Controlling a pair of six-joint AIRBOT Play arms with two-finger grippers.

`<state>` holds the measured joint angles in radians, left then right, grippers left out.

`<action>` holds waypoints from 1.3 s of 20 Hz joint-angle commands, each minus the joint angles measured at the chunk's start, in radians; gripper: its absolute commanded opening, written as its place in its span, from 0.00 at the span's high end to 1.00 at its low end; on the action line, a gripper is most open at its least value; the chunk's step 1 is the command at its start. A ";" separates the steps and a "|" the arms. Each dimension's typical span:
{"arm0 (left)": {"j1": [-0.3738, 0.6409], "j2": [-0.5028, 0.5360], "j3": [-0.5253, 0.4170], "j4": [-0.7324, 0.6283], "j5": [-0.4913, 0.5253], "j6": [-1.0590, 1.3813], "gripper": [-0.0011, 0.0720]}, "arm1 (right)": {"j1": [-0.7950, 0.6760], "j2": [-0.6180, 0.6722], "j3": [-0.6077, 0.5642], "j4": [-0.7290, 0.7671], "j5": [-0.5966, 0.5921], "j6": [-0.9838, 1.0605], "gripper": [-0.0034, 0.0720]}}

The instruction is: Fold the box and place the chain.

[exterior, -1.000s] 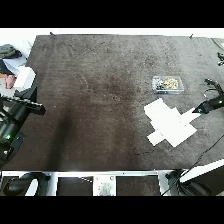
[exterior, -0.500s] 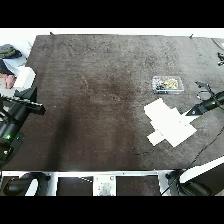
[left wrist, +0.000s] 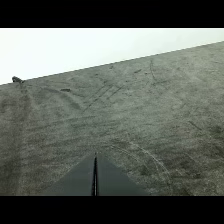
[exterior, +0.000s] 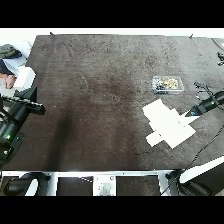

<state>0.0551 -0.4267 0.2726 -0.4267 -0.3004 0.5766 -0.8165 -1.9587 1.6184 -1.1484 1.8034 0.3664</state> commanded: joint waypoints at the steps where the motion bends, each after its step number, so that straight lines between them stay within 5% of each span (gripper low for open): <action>1: 0.000 -0.001 0.000 0.000 0.000 0.000 0.97 | 0.006 0.006 -0.016 -0.005 0.005 0.032 0.98; 4: 0.000 -0.001 0.000 0.000 0.000 0.000 0.97 | 0.015 0.009 -0.059 -0.031 0.003 0.029 0.98; 12: 0.000 -0.001 0.000 0.000 0.000 0.000 0.97 | 0.160 0.139 -0.228 0.381 -0.032 0.037 0.98; 18: 0.000 -0.001 0.000 0.000 0.000 0.000 0.97 | 0.442 0.282 -0.519 0.701 -0.430 0.061 0.98; 21: 0.000 -0.001 0.000 0.000 0.000 0.000 0.97 | 0.610 0.288 -0.546 0.819 -0.607 0.133 0.98; 26: 0.000 -0.001 0.000 0.000 -0.002 0.000 0.97 | 0.767 0.348 -0.547 0.790 -0.909 0.265 0.98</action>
<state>0.0551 -0.4267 0.2726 -0.4267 -0.3008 0.5766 -0.1337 -1.6447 1.0821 -0.3733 1.0977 0.5438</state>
